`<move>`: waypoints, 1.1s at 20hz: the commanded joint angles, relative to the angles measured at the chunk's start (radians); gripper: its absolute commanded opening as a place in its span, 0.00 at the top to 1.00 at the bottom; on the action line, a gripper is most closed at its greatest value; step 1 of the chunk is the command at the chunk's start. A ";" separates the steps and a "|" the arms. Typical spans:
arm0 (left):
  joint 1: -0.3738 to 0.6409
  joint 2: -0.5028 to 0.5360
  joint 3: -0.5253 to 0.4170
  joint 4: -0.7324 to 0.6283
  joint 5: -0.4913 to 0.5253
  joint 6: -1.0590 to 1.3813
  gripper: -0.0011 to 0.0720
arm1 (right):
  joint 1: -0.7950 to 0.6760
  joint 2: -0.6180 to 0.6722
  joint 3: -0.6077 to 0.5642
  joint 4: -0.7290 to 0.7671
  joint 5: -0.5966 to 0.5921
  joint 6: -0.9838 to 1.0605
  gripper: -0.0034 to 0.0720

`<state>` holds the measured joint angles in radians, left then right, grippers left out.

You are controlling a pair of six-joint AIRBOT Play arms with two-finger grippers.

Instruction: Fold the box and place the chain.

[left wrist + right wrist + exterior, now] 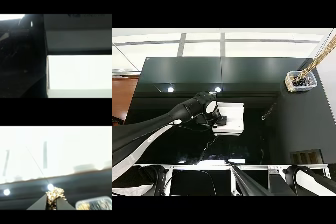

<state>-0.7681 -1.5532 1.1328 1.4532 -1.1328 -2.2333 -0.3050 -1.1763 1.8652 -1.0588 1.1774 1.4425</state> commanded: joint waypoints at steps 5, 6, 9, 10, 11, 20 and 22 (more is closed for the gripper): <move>0.000 0.000 0.001 0.000 0.003 0.000 0.95 | 0.009 0.037 0.029 0.277 0.264 -0.140 0.94; 0.000 0.000 0.001 0.000 0.003 0.000 0.95 | 0.031 0.042 0.014 0.280 0.299 -0.174 0.94; 0.000 0.000 0.001 0.001 0.003 0.000 0.95 | 0.121 0.086 -0.094 0.287 0.355 -0.194 0.94; 0.000 0.000 0.001 0.000 0.002 0.000 0.95 | 0.164 0.104 -0.135 0.294 0.371 -0.207 0.94; 0.000 0.000 0.001 0.001 0.002 0.000 0.95 | 0.209 0.118 -0.169 0.300 0.375 -0.219 0.94; 0.000 0.000 0.001 0.001 0.001 0.000 0.95 | 0.431 0.126 -0.261 0.505 0.369 -0.271 0.94; 0.000 0.000 0.001 0.001 0.001 0.000 0.95 | 0.460 0.124 -0.261 0.531 0.327 -0.273 0.94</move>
<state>-0.7681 -1.5532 1.1328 1.4536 -1.1324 -2.2333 0.1093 -1.0523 1.6127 -0.6064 1.5475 1.1797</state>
